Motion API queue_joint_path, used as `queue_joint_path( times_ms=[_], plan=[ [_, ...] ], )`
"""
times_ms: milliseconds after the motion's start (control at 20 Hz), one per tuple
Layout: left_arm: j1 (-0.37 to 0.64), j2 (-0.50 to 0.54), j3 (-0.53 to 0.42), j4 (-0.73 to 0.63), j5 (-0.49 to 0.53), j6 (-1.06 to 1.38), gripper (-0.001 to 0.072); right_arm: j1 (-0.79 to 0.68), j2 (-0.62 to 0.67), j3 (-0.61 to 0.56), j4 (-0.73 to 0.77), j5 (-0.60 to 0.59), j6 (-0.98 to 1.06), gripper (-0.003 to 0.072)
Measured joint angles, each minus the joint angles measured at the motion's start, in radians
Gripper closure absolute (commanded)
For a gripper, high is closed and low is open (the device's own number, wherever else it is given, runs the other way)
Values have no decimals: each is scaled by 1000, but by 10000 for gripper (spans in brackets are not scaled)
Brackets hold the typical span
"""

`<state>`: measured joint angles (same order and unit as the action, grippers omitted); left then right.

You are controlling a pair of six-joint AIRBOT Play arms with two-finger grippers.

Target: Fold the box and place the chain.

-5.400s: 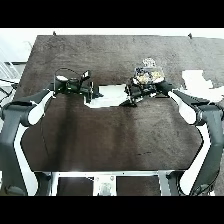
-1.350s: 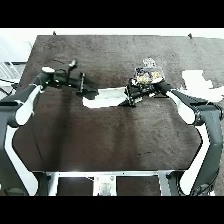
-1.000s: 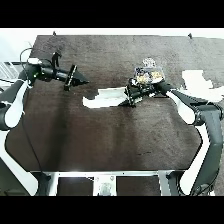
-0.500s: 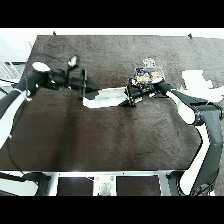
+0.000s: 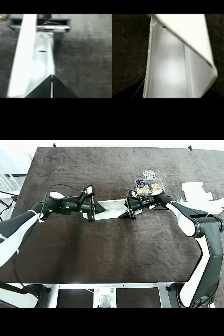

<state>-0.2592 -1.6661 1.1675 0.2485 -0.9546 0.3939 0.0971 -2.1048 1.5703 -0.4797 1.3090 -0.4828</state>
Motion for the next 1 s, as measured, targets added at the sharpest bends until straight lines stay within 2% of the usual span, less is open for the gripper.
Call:
queue_joint_path(
  times_ms=[450,1000],
  plan=[
    [-3,-160,242,37,130,-44,697,0,0,0,0,0,0,186],
    [-7,-232,285,119,169,-132,696,0,0,0,1,0,1,186]
  ],
)
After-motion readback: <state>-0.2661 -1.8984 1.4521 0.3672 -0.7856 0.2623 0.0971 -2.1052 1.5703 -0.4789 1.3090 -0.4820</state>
